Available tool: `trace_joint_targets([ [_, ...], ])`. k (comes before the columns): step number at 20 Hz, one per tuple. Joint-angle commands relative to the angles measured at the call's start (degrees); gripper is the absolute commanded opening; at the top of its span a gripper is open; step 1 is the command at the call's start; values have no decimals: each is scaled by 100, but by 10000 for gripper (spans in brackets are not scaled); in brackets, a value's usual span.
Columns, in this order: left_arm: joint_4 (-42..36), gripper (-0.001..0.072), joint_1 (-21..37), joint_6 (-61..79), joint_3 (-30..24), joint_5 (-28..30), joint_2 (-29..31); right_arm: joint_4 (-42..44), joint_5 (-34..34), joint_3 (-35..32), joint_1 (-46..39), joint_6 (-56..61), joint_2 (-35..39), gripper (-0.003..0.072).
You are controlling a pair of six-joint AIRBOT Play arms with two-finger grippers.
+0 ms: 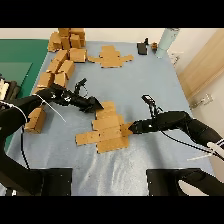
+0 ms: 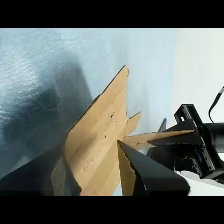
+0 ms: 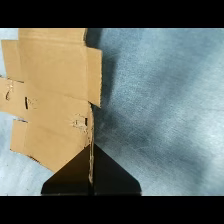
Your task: Fold the box.
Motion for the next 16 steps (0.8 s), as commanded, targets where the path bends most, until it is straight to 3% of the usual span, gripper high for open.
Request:
trace_joint_targets([
  [1, -26, 481, -37, 87, 42, -350, -57, -37, 11, -2, 11, 2, 4, 2],
  [4, 109, 480, -37, 238, 42, -1003, -57, -44, 26, -2, 11, 2, 2, 3],
  [6, 101, 449, -37, 258, 42, -1005, -57, -44, 28, -2, 11, 2, 2, 2],
  [8, 101, 344, -63, 389, 42, -1005, -57, -44, 28, -2, 11, 2, 2, 3],
  [14, 92, 341, -310, 560, 42, -859, -57, -46, 68, -2, 11, 2, 2, 3],
  [15, 90, 249, -308, 564, 44, -787, -57, -44, 66, -2, 11, 2, 2, 3],
  [16, 85, 98, -308, 638, 44, -732, -57, -44, 66, -2, 11, 2, 2, 3],
])
